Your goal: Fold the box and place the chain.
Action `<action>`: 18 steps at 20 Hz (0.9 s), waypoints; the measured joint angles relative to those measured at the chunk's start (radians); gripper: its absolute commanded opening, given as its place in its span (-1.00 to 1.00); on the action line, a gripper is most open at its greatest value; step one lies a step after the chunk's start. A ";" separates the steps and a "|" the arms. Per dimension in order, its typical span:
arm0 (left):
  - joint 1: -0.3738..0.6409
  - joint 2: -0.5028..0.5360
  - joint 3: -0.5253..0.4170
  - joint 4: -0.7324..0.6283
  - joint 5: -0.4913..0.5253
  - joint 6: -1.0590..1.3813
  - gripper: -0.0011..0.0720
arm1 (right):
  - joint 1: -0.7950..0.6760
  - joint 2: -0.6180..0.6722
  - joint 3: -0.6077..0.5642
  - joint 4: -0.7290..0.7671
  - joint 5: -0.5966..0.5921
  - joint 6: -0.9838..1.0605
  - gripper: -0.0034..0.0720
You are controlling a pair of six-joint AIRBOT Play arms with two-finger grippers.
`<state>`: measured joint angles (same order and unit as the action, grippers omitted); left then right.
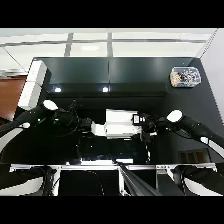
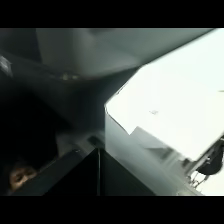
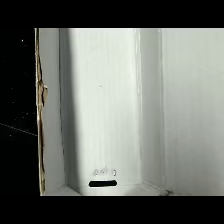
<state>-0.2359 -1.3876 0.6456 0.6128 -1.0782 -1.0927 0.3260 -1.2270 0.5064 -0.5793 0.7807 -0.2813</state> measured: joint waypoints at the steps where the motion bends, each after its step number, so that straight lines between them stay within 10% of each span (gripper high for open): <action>1: -0.004 -0.003 0.004 -0.024 -0.007 0.018 -0.12 | 0.000 0.000 0.000 0.000 0.000 0.000 -0.64; 3: -0.008 -0.006 0.008 -0.059 -0.024 0.050 0.31 | 0.000 0.000 0.000 0.000 0.000 0.000 -0.64; 18: -0.182 -0.009 0.197 0.064 -0.046 -0.157 0.08 | 0.000 0.000 0.000 0.000 0.000 0.000 -0.64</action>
